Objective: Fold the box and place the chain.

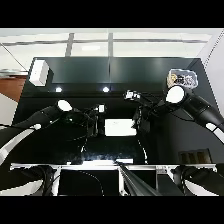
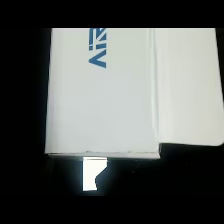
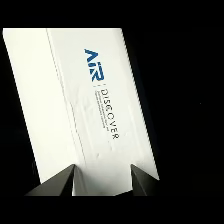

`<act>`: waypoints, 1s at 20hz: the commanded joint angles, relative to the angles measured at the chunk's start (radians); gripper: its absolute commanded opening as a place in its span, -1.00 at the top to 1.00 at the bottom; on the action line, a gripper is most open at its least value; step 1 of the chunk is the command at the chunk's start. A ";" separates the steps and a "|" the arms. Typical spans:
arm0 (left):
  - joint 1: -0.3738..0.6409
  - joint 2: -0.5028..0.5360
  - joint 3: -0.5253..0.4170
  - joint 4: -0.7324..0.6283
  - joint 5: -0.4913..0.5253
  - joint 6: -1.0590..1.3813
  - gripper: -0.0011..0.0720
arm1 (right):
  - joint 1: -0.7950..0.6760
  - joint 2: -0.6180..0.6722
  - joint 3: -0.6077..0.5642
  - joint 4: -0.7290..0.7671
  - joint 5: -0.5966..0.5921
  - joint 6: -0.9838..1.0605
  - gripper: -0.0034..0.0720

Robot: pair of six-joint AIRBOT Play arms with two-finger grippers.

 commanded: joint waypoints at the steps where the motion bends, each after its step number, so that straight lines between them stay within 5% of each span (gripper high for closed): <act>1: 0.000 -0.001 0.000 0.000 0.000 0.000 -0.13 | 0.000 0.001 0.000 0.000 0.004 0.016 -0.16; 2: 0.000 -0.001 0.000 0.000 0.000 0.000 -0.13 | 0.000 0.001 0.000 0.000 0.011 0.016 -0.37; 3: 0.000 -0.001 0.000 0.000 0.000 0.000 -0.14 | 0.000 0.001 0.000 0.000 0.014 0.026 -0.93; 17: 0.000 -0.001 0.000 0.000 0.000 0.000 -0.13 | 0.000 -0.010 0.001 -0.003 -0.007 -0.033 -0.95; 20: 0.000 -0.001 0.000 0.000 0.000 0.000 -0.13 | 0.000 0.027 0.080 -0.004 -0.002 -0.063 -0.95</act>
